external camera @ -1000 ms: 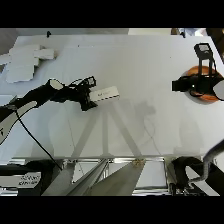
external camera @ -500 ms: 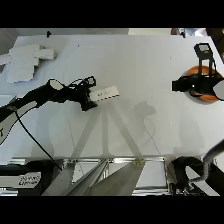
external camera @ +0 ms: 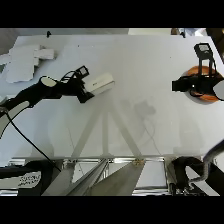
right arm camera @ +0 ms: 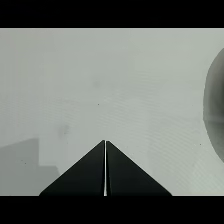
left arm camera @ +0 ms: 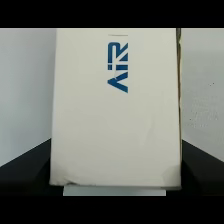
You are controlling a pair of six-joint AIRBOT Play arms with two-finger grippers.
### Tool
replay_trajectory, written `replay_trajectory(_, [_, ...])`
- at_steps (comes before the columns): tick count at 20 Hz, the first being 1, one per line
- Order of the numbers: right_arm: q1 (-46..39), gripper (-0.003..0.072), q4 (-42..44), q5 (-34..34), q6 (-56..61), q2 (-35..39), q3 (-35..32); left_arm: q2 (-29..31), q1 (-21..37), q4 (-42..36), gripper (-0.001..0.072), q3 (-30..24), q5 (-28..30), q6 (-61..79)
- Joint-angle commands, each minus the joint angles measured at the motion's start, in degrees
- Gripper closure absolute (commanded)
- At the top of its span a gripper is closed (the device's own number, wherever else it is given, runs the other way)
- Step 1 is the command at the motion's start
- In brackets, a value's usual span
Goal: Fold the box and place the chain.
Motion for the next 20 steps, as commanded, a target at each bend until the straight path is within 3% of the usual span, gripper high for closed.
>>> replay_trajectory(1, [0.0, 0.0668, 0.0, 0.0, 0.0, 0.0, 0.1, 1.3, 4.5, -6.3, 0.0701, 0.1, 0.7, -0.4])
replay_trajectory(4, [0.0, 0.0668, 0.0, 0.0, 0.0, 0.0, 0.1, 3.3, 9.4, -7.3, 0.0702, 0.1, 2.3, -0.6])
replay_trajectory(10, [0.0, 0.0668, 0.0, 0.0, 0.0, 0.0, 0.0, 7.7, 19.7, -7.2, 0.0702, 0.1, 12.6, -8.5])
replay_trajectory(12, [0.0, 0.0668, 0.0, 0.0, 0.0, 0.0, 0.0, 7.7, 22.1, -6.9, 0.0702, 0.1, 13.7, -9.8])
replay_trajectory(17, [0.0, 0.0668, 0.0, 0.0, 0.0, 0.0, 0.0, 6.6, 23.3, 4.7, 0.0703, 0.0, 16.3, -21.2])
replay_trajectory(20, [0.0, 0.0668, 0.0, 0.0, 0.0, 0.0, 0.1, 3.6, 23.3, 7.0, 0.0702, 0.0, 15.1, -26.9])
